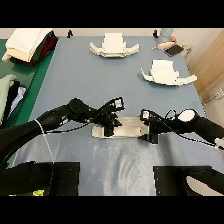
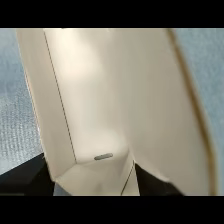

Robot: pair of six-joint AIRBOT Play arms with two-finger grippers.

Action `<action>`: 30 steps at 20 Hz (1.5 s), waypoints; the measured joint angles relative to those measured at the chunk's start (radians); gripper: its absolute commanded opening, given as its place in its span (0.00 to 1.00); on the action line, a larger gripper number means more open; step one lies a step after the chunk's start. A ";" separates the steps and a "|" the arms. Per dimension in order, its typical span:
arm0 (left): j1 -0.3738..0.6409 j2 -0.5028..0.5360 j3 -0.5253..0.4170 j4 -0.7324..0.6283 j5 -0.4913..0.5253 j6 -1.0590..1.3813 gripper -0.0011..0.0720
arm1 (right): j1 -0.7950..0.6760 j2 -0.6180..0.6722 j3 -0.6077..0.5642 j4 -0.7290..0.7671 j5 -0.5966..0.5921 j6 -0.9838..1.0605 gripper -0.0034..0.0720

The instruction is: Fold the box.

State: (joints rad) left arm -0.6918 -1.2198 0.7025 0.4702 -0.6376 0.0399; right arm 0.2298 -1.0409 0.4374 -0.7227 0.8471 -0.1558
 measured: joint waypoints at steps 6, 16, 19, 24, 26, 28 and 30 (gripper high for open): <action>0.000 0.000 0.000 0.000 -0.001 0.000 0.03 | -0.003 -0.032 0.000 0.031 0.002 -0.074 0.73; 0.000 0.000 0.000 0.000 0.001 0.000 0.03 | -0.054 -0.038 -0.002 0.020 0.046 -0.087 0.91; 0.000 0.000 0.000 0.000 0.001 0.000 0.03 | -0.060 -0.038 -0.002 0.027 0.046 -0.088 0.91; 0.000 0.000 0.000 0.000 0.002 0.000 0.03 | -0.061 -0.038 -0.002 0.052 0.037 -0.105 0.91; 0.000 0.000 0.000 0.000 0.001 0.000 0.03 | -0.061 -0.039 -0.002 0.060 0.039 -0.112 0.91; 0.000 0.000 0.000 0.000 0.001 0.000 0.03 | -0.061 -0.044 -0.002 0.064 0.042 -0.120 0.90; 0.000 0.000 0.000 0.000 0.001 0.000 0.03 | -0.061 -0.056 -0.002 0.072 0.043 -0.134 0.89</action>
State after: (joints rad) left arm -0.6922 -1.2198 0.7021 0.4702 -0.6369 0.0402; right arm 0.1688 -1.0973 0.4358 -0.6506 0.8898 -0.2901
